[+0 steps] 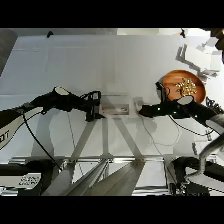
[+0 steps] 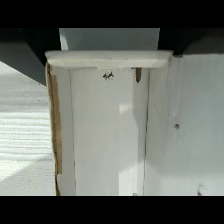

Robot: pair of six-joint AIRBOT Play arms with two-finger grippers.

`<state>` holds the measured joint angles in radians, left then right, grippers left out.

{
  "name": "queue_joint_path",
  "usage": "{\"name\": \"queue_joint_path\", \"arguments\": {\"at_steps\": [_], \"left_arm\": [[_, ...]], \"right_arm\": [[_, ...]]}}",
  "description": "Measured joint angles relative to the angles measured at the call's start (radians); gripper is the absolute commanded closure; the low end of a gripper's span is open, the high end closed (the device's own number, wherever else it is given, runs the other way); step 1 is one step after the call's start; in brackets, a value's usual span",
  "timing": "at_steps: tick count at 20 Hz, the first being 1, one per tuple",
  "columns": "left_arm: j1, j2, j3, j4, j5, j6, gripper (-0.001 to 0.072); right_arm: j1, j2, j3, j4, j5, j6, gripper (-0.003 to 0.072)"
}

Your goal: Fold the box and place the chain.

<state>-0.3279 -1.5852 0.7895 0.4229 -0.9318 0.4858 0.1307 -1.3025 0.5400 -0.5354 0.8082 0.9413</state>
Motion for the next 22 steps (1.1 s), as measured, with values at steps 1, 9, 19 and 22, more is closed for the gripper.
{"name": "queue_joint_path", "arguments": {"at_steps": [1, 9, 19, 22], "left_arm": [[0.000, 0.000, 0.000, 0.000, 0.000, 0.000, 0.0370], [0.000, 0.000, 0.000, 0.000, 0.000, 0.000, 0.0370], [0.000, 0.000, 0.000, 0.001, 0.000, 0.000, 0.0370], [0.000, 0.000, 0.000, 0.000, 0.000, 0.000, 0.0370]], "right_arm": [[0.009, -0.002, 0.000, 0.012, 0.000, -0.003, 0.0677], [0.065, -0.005, 0.000, 0.130, 0.013, -0.026, 0.0546], [0.071, 0.001, 0.000, 0.186, 0.034, -0.030, 0.0412], [0.072, 0.008, 0.000, 0.193, 0.041, -0.030, 0.0610]]}}
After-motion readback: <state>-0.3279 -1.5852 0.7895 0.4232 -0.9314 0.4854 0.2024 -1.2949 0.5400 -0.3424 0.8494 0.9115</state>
